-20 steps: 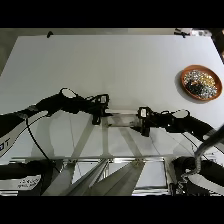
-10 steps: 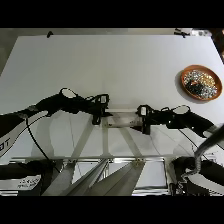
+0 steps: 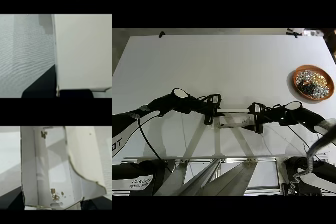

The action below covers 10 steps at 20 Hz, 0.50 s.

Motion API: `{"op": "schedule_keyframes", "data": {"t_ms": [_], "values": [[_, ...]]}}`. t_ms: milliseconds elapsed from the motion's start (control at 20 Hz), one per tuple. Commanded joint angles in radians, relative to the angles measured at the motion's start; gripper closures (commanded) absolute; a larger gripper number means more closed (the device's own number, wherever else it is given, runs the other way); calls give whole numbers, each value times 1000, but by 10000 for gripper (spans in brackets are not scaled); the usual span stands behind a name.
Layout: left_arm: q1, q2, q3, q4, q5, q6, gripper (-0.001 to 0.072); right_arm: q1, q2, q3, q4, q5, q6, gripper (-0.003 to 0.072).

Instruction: Fold the box and place the chain.

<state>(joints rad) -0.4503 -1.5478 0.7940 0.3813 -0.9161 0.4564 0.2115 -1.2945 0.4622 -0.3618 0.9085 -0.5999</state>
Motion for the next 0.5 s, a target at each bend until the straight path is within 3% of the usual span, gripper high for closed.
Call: {"op": "schedule_keyframes", "data": {"t_ms": [0, 450], "values": [[0, 0, 1, 0, 0, -1, 699, -1, -16, 2, -53, -14, -1, 102], [0, 0, 1, 0, 0, -1, 699, 6, -40, 2, -40, -51, -11, 140]]}}
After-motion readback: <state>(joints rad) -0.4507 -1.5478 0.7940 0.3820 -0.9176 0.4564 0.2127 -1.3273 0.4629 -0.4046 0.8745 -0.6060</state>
